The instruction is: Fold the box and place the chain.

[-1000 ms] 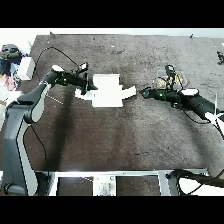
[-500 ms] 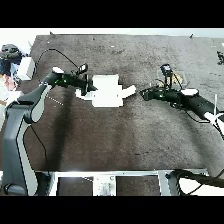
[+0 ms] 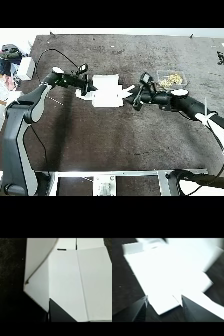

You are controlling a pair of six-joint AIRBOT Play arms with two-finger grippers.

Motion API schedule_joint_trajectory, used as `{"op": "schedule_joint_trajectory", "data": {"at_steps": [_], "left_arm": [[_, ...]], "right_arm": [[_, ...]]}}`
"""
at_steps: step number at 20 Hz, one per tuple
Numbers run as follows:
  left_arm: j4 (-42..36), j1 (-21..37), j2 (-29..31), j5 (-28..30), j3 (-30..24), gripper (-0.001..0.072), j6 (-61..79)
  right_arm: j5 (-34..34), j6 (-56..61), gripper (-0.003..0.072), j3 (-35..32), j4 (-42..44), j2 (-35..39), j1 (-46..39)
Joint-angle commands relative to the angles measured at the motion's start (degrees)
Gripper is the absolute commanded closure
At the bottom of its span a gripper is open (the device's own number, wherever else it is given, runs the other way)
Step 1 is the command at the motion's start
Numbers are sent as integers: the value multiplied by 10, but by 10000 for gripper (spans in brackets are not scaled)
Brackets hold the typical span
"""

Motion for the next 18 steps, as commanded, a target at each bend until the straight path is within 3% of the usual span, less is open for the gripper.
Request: {"op": "schedule_joint_trajectory", "data": {"at_steps": [1, 4, 8, 18], "left_arm": [[0, 0, 0, 1, 0, 696, 0], [0, 0, 0, 1, 0, 696, 0], [0, 0, 0, 1, 0, 696, 0], [0, 0, 0, 1, 0, 696, 0]], "right_arm": [[-1, -29, 41, 26, -67, -35, 35], [-1, -7, -34, 64, -133, -71, 50], [-59, 12, -26, 80, -207, -92, 78], [-173, 38, -25, 83, -212, -125, 110]]}}
